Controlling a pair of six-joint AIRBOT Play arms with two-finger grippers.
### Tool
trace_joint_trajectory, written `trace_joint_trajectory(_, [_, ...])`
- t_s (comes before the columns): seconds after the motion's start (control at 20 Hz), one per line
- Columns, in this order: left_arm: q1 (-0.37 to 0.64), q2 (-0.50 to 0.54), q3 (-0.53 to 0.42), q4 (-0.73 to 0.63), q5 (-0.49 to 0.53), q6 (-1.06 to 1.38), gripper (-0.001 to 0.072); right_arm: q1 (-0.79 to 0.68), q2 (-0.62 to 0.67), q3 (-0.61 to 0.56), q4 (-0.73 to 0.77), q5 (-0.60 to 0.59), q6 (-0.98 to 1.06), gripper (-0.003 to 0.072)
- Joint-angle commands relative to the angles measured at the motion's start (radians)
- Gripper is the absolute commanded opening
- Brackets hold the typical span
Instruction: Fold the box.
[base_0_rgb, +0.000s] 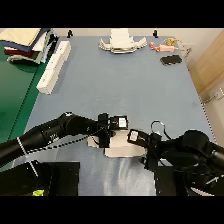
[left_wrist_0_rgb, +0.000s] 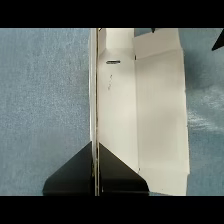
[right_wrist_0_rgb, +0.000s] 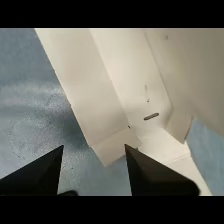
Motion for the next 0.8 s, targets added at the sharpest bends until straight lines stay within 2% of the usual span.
trace_joint_trajectory(0.0, [0.000, 0.001, 0.001, 0.000, -0.001, 0.000, 0.0014, 0.035, -0.116, -0.002, 0.005, 0.045, -0.125, 0.0592])
trace_joint_trajectory(0.15, [0.000, 0.001, 0.001, 0.000, -0.001, 0.000, 0.0014, 0.053, -0.203, -0.002, 0.004, 0.132, -0.119, 0.0583])
trace_joint_trajectory(0.3, [0.000, 0.001, 0.001, 0.000, -0.001, 0.000, 0.0014, 0.053, -0.227, 0.001, -0.042, 0.214, 0.009, 0.0570])
trace_joint_trajectory(0.35, [0.000, 0.001, 0.001, 0.000, 0.000, 0.000, 0.0014, 0.053, -0.222, 0.007, -0.081, 0.216, 0.077, 0.0494])
trace_joint_trajectory(0.5, [0.000, 0.001, 0.001, 0.000, 0.000, 0.000, 0.0014, 0.053, -0.195, 0.017, -0.206, 0.206, 0.290, 0.0491])
trace_joint_trajectory(0.75, [0.000, 0.001, 0.001, 0.000, -0.001, 0.000, 0.0014, 0.053, -0.094, 0.019, -0.218, 0.182, 0.406, 0.0490])
